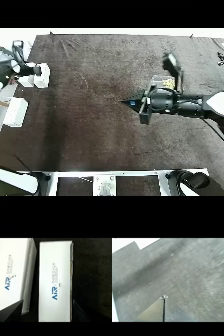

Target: Fold the box and place the chain.

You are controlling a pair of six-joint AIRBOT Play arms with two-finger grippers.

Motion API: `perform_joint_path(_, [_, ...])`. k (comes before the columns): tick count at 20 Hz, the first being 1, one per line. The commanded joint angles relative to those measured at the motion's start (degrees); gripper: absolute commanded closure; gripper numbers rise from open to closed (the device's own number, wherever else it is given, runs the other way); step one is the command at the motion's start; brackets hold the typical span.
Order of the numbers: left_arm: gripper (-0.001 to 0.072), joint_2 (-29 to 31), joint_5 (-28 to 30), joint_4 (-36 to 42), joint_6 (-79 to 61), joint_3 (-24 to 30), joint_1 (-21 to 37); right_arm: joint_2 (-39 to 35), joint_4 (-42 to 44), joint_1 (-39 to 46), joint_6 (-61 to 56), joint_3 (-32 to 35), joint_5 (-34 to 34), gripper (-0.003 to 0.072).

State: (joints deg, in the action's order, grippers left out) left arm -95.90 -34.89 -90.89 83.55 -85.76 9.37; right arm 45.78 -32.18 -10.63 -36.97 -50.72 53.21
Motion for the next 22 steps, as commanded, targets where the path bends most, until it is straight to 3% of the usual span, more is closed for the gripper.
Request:
perform_joint_path(1, [-0.0011,8.1,-3.2,-0.2,0.0,-0.1,0.0,-7.1,-9.5,0.0,-10.3,0.0,-2.9,0.0707])
perform_joint_path(2, [0.0130,10.6,-4.3,1.0,0.0,-0.1,0.0,-9.4,-13.1,0.0,-13.9,0.0,-3.8,0.0708])
perform_joint_path(4, [0.0645,16.4,-4.6,5.8,-1.4,0.7,0.0,-14.8,-21.8,0.0,-20.9,0.2,-6.9,0.0707])
perform_joint_path(5, [0.0700,19.8,-3.2,11.3,-5.6,2.0,0.0,-17.7,-26.1,0.0,-24.5,1.0,-9.4,0.0707])
perform_joint_path(7, [0.0704,27.6,2.4,20.0,-12.4,7.1,-1.6,-23.2,-31.9,0.0,-29.3,4.0,-15.2,0.0708])
perform_joint_path(9, [0.0705,36.1,11.0,20.7,-16.7,14.8,-5.5,-27.8,-35.6,0.0,-31.3,8.2,-20.3,0.0708])
perform_joint_path(13, [0.0706,56.0,27.7,20.6,-20.5,36.9,-14.3,-33.9,-43.4,0.0,-36.5,17.7,-27.6,0.0708])
perform_joint_path(18, [0.0706,80.7,26.4,21.1,-23.3,62.0,-19.5,-37.7,-45.9,0.0,-36.6,29.3,-34.9,0.0708])
perform_joint_path(22, [0.0705,96.5,17.3,21.0,-21.4,72.2,-19.6,-37.9,-45.8,0.0,-36.6,34.5,-39.1,0.0708])
